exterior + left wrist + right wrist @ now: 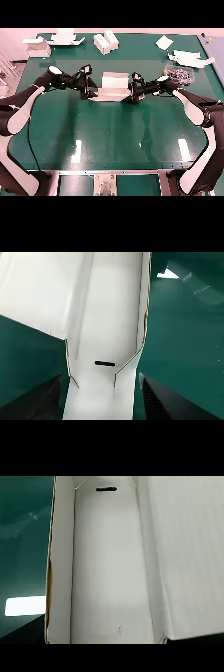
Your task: Fold the box and place the chain.
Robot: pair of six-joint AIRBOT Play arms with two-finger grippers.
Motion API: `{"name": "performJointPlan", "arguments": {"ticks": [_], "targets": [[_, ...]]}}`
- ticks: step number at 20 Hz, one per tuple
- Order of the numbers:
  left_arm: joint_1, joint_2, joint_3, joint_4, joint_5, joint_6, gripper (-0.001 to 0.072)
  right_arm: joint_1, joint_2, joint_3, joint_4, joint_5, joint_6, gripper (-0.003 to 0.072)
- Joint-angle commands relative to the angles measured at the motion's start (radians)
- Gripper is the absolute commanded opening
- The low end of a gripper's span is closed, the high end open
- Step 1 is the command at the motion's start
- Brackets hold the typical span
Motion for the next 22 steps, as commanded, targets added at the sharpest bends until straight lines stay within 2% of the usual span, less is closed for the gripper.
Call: {"name": "performJointPlan", "arguments": {"ticks": [1,6,8,10,11,12,18,22], "targets": [[-0.001,-0.023,0.0,0.021,0.014,0.035,0.0562,0.001,0.0,0.0,0.0,0.0,0.0,0.0598],[-0.001,-0.035,0.0,0.016,0.067,0.056,0.0561,0.001,0.0,0.0,0.0,0.0,0.0,0.0598],[-0.001,-0.035,0.0,0.012,0.064,0.062,0.0481,0.001,0.0,0.0,0.0,0.0,0.0,0.0598],[-0.005,-0.035,0.0,0.008,0.049,0.062,0.0479,0.001,0.0,0.0,0.0,0.0,0.0,0.0598],[-0.008,-0.035,0.0,0.007,0.049,0.062,0.039,0.001,0.0,0.0,0.0,0.0,0.0,0.0599],[-0.013,-0.035,0.0,0.006,0.058,0.062,0.0355,0.001,0.0,0.0,0.0,0.0,0.0,0.0598],[-0.022,-0.035,0.0,-0.005,0.074,0.069,0.0354,0.001,0.0,0.0,0.0,0.0,0.0,0.0598],[-0.026,-0.035,0.0,-0.009,0.048,0.053,0.0353,0.001,0.0,0.0,0.0,0.0,0.0,0.0598]]}}
